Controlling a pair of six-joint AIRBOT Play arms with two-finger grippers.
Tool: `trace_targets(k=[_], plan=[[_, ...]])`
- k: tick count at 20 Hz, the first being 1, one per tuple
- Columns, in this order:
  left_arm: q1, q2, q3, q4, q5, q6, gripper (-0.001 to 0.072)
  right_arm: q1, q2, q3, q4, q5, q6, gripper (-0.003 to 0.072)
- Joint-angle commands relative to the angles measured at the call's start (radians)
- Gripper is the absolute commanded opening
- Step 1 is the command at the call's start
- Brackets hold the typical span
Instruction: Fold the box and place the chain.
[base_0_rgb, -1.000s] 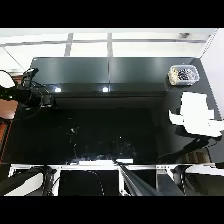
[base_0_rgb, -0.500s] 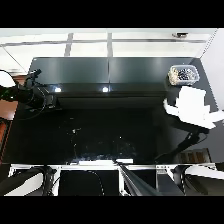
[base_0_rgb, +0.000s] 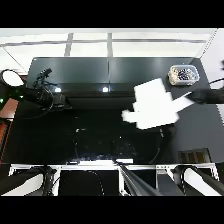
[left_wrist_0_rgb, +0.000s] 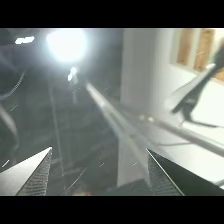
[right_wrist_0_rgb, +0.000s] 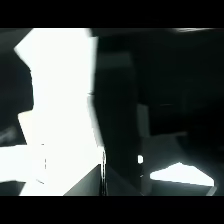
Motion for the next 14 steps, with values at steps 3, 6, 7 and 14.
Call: trace_targets(k=[3, 6, 7, 14], plan=[[-0.104, -0.017, 0.000, -0.171, 0.163, 0.085, 0.0708, 0.455, 0.131, -0.271, 0.213, -0.396, 0.046, 0.0010], [-0.149, -0.042, 0.000, -0.233, 0.220, 0.108, 0.0708, 0.660, 0.130, -0.335, 0.207, -0.577, 0.067, 0.0010], [-0.160, -0.058, 0.000, -0.259, 0.220, 0.114, 0.0708, 0.697, 0.127, -0.345, 0.207, -0.604, 0.069, 0.0011], [-0.159, -0.274, 0.001, -0.390, 0.187, 0.148, 0.0703, 0.763, 0.119, -0.375, 0.207, -0.621, 0.072, 0.0011]])
